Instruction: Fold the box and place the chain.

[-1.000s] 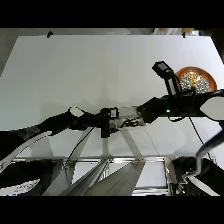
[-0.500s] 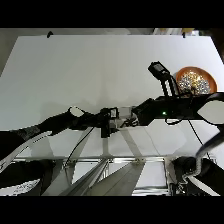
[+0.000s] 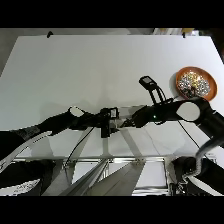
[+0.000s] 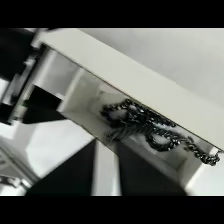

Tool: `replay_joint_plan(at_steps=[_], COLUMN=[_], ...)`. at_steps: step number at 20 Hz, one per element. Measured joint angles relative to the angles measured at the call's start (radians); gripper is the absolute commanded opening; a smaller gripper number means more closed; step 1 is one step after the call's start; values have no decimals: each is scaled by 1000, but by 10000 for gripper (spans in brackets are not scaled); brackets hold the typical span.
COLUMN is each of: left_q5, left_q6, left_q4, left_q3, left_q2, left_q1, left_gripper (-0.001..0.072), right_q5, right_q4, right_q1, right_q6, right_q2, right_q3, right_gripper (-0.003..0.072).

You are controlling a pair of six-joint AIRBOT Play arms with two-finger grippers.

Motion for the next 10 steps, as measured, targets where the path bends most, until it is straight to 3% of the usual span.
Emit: replay_joint_plan(at_steps=[4,8,10], left_q5=[0,0,0], left_q6=[0,0,0], left_q4=[0,0,0], left_q3=[0,0,0], left_q2=[0,0,0], left_q1=[0,0,0], left_gripper=[370,370,370], right_q5=[48,151,165], right_q4=[-8,-34,-55], right_q1=[-16,-116,-187], right_q6=[-32,-47,-49], right_q2=[-24,-28,-30], right_q3=[37,183,232], right_gripper=[324,15,15])
